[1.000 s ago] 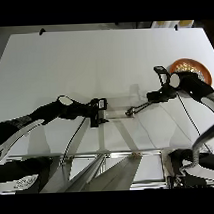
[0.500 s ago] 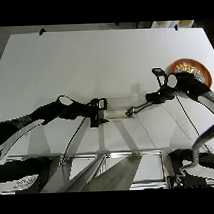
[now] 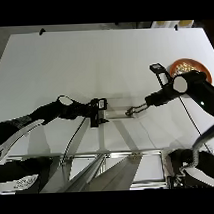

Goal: Fold the box and place the chain.

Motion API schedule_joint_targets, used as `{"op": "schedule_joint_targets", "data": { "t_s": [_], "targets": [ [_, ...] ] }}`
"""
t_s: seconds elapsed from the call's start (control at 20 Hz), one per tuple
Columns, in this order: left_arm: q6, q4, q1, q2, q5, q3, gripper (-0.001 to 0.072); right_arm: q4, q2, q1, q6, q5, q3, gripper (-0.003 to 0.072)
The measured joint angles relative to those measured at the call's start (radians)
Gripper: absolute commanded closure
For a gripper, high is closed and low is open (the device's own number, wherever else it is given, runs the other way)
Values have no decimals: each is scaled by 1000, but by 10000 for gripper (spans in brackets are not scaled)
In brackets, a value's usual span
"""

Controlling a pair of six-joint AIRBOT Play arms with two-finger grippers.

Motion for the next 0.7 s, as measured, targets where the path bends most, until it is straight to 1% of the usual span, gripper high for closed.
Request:
{"op": "schedule_joint_targets", "data": {
  "t_s": [0.15, 0.3, 0.55, 0.7],
  "targets": [
    [0, 0, 0, 0, 0, 0, 320, 74, 103, 97, -2, -12, 0, 670],
    [0, 0, 0, 0, 0, 0, 320, 165, 162, 191, -3, -90, 0, 670],
    [0, 0, 0, 0, 0, 0, 320, 271, 187, 305, -3, -265, 0, 670],
    [0, 0, 0, 0, 0, 0, 320, 324, 170, 345, -3, -330, 0, 670]
  ]
}}
